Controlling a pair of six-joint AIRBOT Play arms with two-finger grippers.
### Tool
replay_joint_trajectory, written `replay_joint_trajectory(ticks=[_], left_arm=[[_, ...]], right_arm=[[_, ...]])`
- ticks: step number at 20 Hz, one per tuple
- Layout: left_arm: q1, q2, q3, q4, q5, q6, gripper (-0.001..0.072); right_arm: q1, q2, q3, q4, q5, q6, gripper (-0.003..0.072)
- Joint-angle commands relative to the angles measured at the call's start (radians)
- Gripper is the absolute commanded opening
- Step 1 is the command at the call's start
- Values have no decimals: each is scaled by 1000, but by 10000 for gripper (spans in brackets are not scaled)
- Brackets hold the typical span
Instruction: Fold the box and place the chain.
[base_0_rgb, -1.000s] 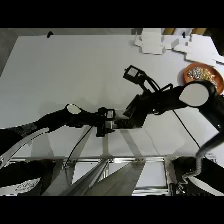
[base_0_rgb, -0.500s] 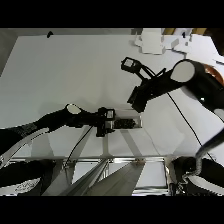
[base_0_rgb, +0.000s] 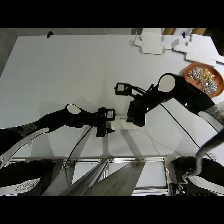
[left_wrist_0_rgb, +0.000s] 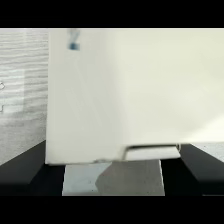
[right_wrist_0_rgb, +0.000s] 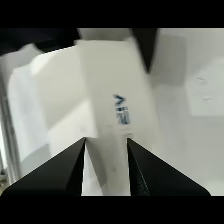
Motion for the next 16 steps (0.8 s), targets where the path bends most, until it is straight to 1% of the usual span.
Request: replay_joint_trajectory(ticks=[1,2,4,7,10,12,13,15,16], left_arm=[[0,1,0,0,0,0,209],[0,1,0,0,0,0,209],[0,1,0,0,0,0,209],[0,1,0,0,0,0,209],[0,1,0,0,0,0,209],[0,1,0,0,0,0,209],[0,1,0,0,0,0,209],[0,1,0,0,0,0,209],[0,1,0,0,0,0,209]], right_arm=[[27,47,-68,8,-49,-82,315],[27,55,-73,10,-58,-82,361],[27,67,-74,5,-69,-87,362],[48,81,-75,0,-80,-175,362],[69,84,-86,-42,-172,-184,362],[69,84,-91,-64,-194,-184,361],[69,84,-93,-80,-195,-183,358],[69,84,-94,-104,-193,-168,291],[69,84,-94,-109,-194,-159,286]])
